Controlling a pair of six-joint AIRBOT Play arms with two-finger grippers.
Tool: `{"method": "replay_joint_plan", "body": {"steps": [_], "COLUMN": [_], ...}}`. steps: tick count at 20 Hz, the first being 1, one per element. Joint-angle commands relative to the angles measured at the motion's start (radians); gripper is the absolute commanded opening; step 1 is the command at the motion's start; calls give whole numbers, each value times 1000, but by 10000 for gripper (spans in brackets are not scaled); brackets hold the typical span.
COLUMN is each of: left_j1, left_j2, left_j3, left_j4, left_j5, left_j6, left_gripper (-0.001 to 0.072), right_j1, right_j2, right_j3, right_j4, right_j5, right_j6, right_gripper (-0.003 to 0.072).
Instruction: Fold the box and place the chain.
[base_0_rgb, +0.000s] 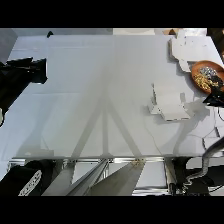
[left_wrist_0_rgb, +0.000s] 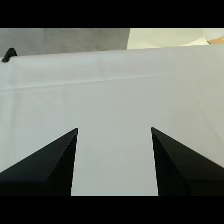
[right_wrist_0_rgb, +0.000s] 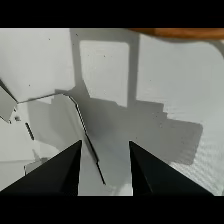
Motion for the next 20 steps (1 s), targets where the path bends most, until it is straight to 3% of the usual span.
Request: {"method": "replay_joint_plan", "body": {"steps": [1,15,20], "left_j1": [0,0,0], "left_j2": [1,1,1], "left_j3": [1,1,1], "left_j4": [0,0,0], "left_j5": [0,0,0], "left_j6": [0,0,0], "left_gripper": [497,497,497], "right_j1": [-1,2,39], "right_j2": [-35,-83,-90], "right_j3": [3,3,3], "right_j4": [70,127,116], "right_j5": [-27,26,19], "right_j6": [-42,-68,-91], "right_gripper": [343,340,290]}}
